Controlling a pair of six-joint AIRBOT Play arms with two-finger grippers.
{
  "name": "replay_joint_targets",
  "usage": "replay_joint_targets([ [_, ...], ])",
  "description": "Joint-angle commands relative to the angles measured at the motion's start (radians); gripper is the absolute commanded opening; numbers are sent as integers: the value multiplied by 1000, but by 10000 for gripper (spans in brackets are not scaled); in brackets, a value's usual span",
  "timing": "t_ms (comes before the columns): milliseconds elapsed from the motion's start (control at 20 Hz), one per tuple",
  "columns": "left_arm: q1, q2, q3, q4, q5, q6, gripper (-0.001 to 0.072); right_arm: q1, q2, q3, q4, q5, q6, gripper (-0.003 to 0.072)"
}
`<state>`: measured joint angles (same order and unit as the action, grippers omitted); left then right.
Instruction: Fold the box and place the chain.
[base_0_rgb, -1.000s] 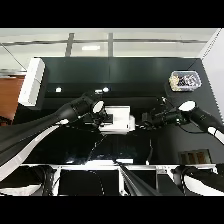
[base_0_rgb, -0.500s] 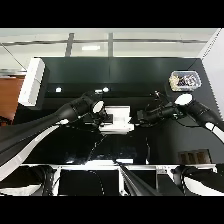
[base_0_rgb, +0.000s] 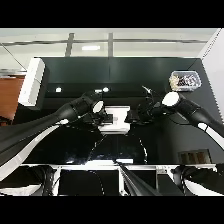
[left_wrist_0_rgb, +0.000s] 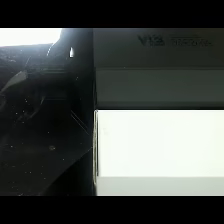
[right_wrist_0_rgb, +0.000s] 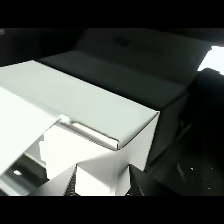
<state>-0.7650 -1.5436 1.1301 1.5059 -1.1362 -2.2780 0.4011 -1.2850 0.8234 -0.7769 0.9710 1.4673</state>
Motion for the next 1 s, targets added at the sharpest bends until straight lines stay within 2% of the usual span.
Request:
replay_joint_targets([
  [0,0,0,1,0,1,0,31,59,0,16,-144,-38,158,364],
  [350,1,0,1,0,1,0,31,168,-14,64,-406,-67,391,363],
  [500,0,0,1,0,-1,0,31,213,-72,132,-521,-3,544,362],
  [700,0,0,1,0,-1,0,31,292,-148,224,-638,63,644,362],
  [950,1,0,1,0,1,0,31,334,-179,230,-692,77,737,361],
])
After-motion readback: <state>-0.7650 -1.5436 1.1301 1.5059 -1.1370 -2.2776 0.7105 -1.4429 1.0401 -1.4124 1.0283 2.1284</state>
